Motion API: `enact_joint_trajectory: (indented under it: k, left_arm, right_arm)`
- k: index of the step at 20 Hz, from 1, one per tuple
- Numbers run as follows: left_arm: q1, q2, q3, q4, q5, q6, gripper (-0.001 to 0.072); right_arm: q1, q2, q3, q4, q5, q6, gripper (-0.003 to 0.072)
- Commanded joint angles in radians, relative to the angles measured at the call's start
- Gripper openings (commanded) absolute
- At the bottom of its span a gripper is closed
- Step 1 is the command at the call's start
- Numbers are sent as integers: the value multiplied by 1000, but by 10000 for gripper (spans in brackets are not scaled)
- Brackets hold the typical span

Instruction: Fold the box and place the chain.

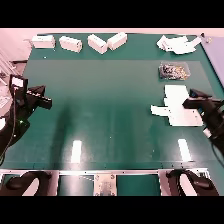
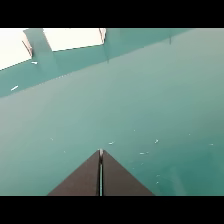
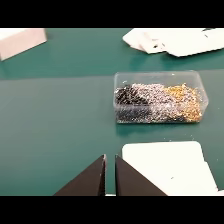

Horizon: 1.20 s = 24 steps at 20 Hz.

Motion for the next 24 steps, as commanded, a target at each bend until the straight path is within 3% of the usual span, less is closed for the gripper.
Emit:
enact_joint_trajectory:
  k: [1,4,8,9,10,12,15,20,24]
  left_arm:
    - [0,1,0,0,0,0,21]
    - [0,1,0,0,0,0,20]
    - [0,1,0,0,0,0,21]
    - [0,1,0,0,0,0,21]
    - [0,1,0,0,0,0,20]
    - [0,1,0,0,0,0,21]
    - [0,1,0,0,-1,0,21]
    - [0,1,0,0,0,0,21]
    - [0,1,0,0,0,0,21]
  right_arm:
    - [-204,-217,181,-118,241,171,91]
    - [-359,-388,290,-139,307,188,92]
    - [-476,-406,307,-52,310,128,14]
    - [-496,-410,320,-108,312,116,74]
    - [-515,-426,344,-178,325,136,272]
    - [-562,-491,407,-269,363,217,286]
    - [-645,-666,563,-433,544,427,309]
    - [-714,-1014,927,-686,895,713,309]
    - [-735,-1224,1241,-719,1131,805,378]
